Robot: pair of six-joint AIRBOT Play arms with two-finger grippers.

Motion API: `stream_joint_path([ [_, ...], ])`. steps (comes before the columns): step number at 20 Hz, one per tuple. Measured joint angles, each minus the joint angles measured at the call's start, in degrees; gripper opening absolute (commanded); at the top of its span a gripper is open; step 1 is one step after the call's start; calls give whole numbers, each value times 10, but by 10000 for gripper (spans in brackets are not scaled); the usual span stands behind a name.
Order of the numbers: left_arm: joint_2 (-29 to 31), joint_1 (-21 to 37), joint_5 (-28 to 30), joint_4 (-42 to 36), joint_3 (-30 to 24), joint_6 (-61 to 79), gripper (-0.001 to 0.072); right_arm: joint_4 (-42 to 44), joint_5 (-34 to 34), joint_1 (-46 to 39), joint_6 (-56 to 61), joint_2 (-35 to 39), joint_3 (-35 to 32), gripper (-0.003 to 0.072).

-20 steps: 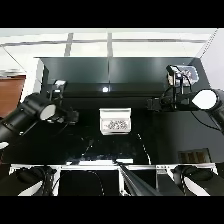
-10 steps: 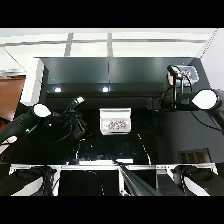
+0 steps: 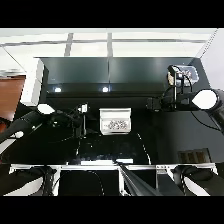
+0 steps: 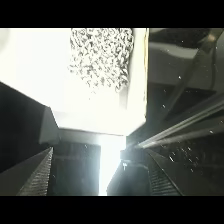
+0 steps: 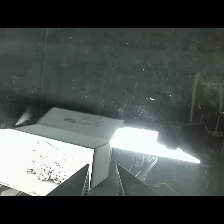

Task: Fold the box and place the chain.

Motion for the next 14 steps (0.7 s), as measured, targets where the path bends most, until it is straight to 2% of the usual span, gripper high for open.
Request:
stream_joint_path([
  [6,-29,-21,-4,-20,20,28,714,0,-5,0,4,0,0,203],
  [14,-38,-65,36,-22,30,27,714,0,-9,1,5,-1,0,203],
])
